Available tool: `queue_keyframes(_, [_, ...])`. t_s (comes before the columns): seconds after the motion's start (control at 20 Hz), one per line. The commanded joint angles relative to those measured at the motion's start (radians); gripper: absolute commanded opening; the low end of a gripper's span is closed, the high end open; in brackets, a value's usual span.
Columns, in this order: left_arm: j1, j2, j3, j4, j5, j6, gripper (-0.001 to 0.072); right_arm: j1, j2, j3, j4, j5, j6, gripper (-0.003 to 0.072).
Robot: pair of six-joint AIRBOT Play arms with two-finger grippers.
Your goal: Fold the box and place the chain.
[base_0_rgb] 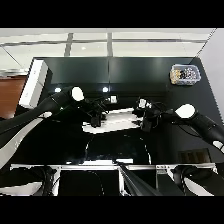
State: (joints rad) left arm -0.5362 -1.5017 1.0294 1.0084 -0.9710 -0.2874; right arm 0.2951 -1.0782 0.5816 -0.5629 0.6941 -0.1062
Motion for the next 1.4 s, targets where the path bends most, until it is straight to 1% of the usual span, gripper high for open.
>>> queue_keyframes(0.0, [0.0,0.004,0.002,0.0,-0.003,0.0,0.0024,-0.017,-0.042,0.001,0.101,0.064,-0.103,0.064])
queue_keyframes(0.1, [0.0,0.008,0.002,0.002,-0.007,0.0,0.0024,-0.017,-0.071,0.001,0.102,0.084,-0.137,0.064])
queue_keyframes(0.25, [0.0,0.008,0.002,0.003,-0.007,0.0,0.0025,-0.007,-0.097,0.0,0.108,0.092,-0.241,0.064])
queue_keyframes(0.4, [0.0,0.008,0.002,0.002,-0.007,0.0,0.0025,0.03,-0.124,0.0,0.117,0.103,-0.278,0.064])
queue_keyframes(0.65, [0.0,0.008,0.002,0.002,-0.007,0.0,0.0024,0.056,-0.157,0.0,0.082,0.098,-0.28,0.064])
queue_keyframes(0.8, [0.0,0.008,0.002,0.002,-0.007,0.0,0.0025,0.056,-0.172,0.0,0.026,0.087,-0.268,0.064])
queue_keyframes(1.2, [0.0,0.008,0.002,0.0,-0.013,0.0,0.0025,0.056,-0.192,0.002,0.024,0.089,-0.237,0.0639])
queue_keyframes(1.35, [0.0,0.008,0.002,0.0,-0.013,0.0,0.0025,0.056,-0.208,0.022,0.0,0.089,-0.217,0.0639])
